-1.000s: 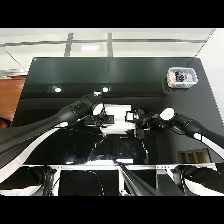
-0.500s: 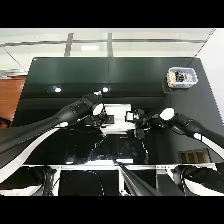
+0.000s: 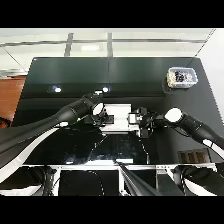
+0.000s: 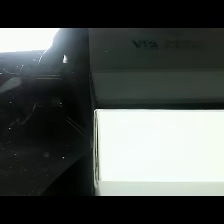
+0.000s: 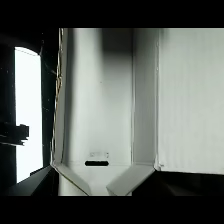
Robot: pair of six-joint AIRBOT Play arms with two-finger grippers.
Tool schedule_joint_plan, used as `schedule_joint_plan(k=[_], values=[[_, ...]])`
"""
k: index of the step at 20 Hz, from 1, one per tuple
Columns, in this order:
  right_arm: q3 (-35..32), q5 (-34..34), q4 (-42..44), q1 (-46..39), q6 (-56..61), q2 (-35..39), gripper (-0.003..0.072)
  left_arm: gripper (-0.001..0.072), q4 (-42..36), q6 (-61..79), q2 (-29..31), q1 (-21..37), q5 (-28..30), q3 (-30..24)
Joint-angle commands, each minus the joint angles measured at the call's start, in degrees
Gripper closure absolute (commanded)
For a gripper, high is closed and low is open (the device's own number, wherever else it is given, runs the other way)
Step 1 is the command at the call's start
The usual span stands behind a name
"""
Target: Fold the box and place the chain.
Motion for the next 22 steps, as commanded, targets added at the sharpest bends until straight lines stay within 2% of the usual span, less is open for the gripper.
schedule_joint_plan(k=[1,12,14,17,19,22], values=[[0.02,1.2,-2.43,-0.02,0.39,1.73,-0.0019,0.0685,0.07,1.22,0.02,0.02,-0.76,0.11],[-0.13,0.07,-3.56,-0.02,4.26,0.98,-0.0012,0.0684,0.04,1.79,0.02,0.04,-0.42,0.15],[-0.2,0.28,-3.56,-0.02,6.29,0.98,0.0266,0.0684,0.04,1.79,0.02,0.04,-0.74,0.15],[-0.31,0.07,-2.73,-0.02,6.86,0.85,0.0275,0.0684,0.04,1.81,0.02,0.02,-0.87,0.15],[-0.31,0.33,1.84,0.11,8.09,-0.42,0.0558,0.0684,0.07,1.79,0.02,0.04,-0.52,0.15],[-0.31,-1.7,9.7,2.29,7.87,-2.45,0.0555,0.0684,0.07,1.81,0.0,0.04,-0.61,0.15]])
